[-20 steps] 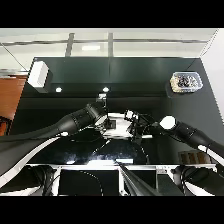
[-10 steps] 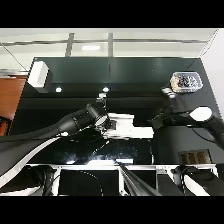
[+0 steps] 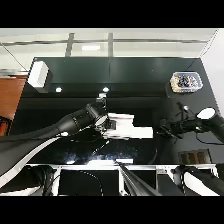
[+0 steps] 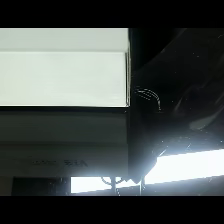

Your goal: Fold the box and place the chain.

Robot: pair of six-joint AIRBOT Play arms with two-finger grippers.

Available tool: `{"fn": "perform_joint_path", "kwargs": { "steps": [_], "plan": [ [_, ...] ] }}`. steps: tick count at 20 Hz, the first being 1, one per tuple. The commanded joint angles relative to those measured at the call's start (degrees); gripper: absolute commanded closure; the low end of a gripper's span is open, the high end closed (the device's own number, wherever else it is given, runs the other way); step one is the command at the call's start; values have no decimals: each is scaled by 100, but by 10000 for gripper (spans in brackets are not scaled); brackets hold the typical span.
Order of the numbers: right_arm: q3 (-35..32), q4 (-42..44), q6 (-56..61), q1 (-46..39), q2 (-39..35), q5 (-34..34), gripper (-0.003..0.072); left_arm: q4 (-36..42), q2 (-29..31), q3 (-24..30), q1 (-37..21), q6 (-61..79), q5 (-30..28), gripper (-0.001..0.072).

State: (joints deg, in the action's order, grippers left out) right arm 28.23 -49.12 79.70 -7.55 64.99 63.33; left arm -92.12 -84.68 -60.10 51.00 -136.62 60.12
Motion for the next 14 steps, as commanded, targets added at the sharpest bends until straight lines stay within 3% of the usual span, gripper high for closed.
{"fn": "perform_joint_path", "kwargs": {
  "steps": [1,4,7,8,9,10,14],
  "plan": [
    [-4,1698,-1126,439,715,116,673,-2,-2,-4,-4,2,-2,684],
    [-2,2583,-2011,752,1060,138,673,-2,-2,-4,-4,2,-2,684],
    [76,2916,-2597,796,1062,516,667,-2,-2,-4,-4,2,-2,684],
    [138,2922,-2649,796,1060,645,529,-2,-2,-4,-4,2,-2,684],
    [199,2924,-2653,796,1056,772,289,-2,-2,-4,-4,2,-2,684],
    [260,2935,-2691,798,1054,887,138,-2,-2,-4,-4,2,-2,684],
    [334,3292,-2940,1121,1051,726,109,-2,-2,-4,-4,2,0,684]
  ]
}}
